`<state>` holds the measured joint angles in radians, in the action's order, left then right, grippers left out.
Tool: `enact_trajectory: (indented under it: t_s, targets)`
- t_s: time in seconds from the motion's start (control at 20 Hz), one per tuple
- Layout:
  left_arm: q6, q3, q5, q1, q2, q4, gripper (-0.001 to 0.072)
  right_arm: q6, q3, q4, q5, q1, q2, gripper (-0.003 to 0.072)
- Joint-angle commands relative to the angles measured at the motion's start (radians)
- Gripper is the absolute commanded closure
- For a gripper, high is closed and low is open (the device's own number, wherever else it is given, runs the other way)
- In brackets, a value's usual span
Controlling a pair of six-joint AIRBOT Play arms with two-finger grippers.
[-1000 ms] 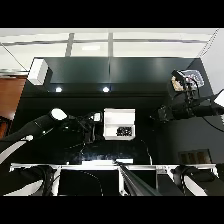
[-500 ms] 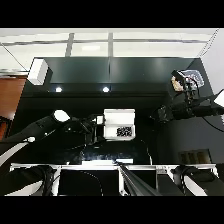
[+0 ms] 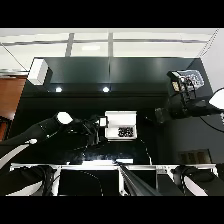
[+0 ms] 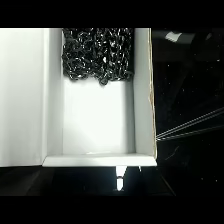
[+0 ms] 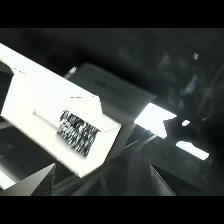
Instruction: Fold the box and place the chain.
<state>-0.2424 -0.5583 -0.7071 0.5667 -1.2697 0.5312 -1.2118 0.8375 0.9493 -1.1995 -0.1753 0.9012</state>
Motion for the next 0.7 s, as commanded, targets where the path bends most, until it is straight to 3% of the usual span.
enact_trajectory:
  t_s: [0.0,0.15,0.35,0.65]
  targets:
    - [0.012,0.001,0.02,0.007,-0.001,0.019,0.0208,0.012,0.024,0.009,0.152,-0.038,0.063,-0.0034]
    - [0.012,0.001,0.02,0.007,-0.001,0.018,0.0208,0.051,0.134,-0.027,0.173,-0.038,0.233,-0.0034]
    - [0.014,0.001,0.023,0.007,-0.001,0.018,0.0208,0.274,0.209,-0.215,0.121,-0.038,0.431,-0.0034]
    - [0.016,0.001,0.025,0.007,-0.001,0.017,0.0208,0.731,0.209,-0.255,0.029,-0.045,0.463,-0.0034]
